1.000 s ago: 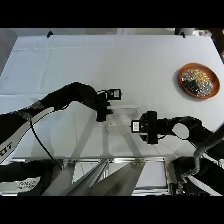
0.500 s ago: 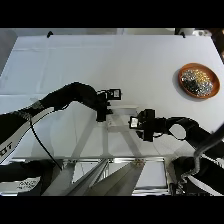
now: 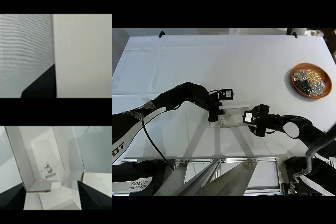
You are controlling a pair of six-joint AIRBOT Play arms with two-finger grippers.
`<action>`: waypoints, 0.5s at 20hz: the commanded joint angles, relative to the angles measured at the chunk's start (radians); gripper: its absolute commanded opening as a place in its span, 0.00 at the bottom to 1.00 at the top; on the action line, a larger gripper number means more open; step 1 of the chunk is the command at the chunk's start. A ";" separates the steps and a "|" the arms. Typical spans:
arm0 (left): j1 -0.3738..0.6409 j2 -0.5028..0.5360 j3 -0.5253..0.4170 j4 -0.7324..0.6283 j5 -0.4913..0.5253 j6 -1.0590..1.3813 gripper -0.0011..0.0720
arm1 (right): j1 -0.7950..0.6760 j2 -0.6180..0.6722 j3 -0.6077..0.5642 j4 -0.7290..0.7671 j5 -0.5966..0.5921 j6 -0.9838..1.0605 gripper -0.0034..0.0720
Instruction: Fold the box and place the chain.
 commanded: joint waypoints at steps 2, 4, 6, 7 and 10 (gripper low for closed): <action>0.000 0.000 0.000 0.001 -0.001 0.000 0.04 | -0.012 0.004 0.001 0.000 -0.024 -0.008 0.98; 0.000 0.000 0.000 0.000 -0.001 0.000 0.04 | -0.012 0.004 0.002 0.000 -0.042 -0.008 0.98; 0.000 0.000 0.000 0.000 -0.001 0.000 0.04 | -0.012 0.004 0.010 0.005 -0.047 -0.008 0.98; 0.000 0.000 0.000 0.000 -0.001 0.000 0.04 | -0.012 0.004 0.014 0.008 -0.051 -0.008 0.98; 0.000 0.000 0.000 0.000 -0.001 0.000 0.04 | -0.012 0.003 0.016 0.008 -0.076 -0.008 0.98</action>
